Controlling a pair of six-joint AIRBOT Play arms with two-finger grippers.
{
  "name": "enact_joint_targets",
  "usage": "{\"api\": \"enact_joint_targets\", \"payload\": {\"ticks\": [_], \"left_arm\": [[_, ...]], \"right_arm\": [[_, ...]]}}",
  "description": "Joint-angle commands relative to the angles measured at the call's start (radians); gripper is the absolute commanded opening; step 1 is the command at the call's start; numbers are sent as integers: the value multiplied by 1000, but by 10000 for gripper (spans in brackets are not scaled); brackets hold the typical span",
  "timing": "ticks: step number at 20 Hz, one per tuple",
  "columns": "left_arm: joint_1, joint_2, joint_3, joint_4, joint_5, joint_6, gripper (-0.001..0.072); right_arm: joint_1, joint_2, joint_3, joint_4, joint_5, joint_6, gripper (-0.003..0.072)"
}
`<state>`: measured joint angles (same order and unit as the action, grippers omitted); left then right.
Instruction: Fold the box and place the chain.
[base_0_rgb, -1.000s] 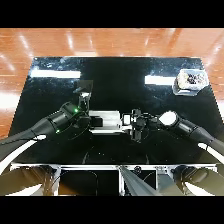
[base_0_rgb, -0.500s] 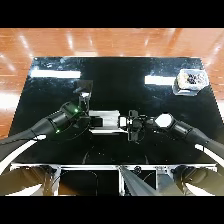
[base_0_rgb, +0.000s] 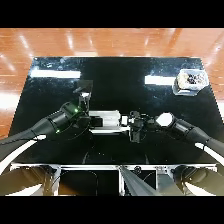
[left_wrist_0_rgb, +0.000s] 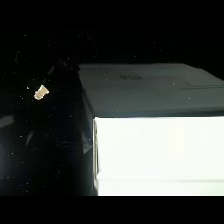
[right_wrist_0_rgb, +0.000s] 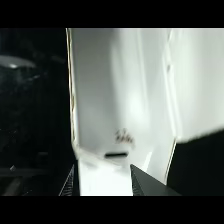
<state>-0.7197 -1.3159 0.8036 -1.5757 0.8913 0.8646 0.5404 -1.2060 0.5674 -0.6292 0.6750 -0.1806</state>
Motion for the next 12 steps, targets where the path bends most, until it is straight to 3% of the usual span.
{"api": "enact_joint_targets", "payload": {"ticks": [1, 8, 12], "left_arm": [[-1, -1, 0, 0, 2, 0, 23], [-1, -1, 0, 0, 2, 0, 23], [-1, -1, 0, -1, 2, 0, 23]], "right_arm": [[-60, 0, 0, -63, 55, 89, 459], [-57, 0, 1, -46, -6, 60, 459], [-8, -2, 1, 74, -82, -51, 459]]}}
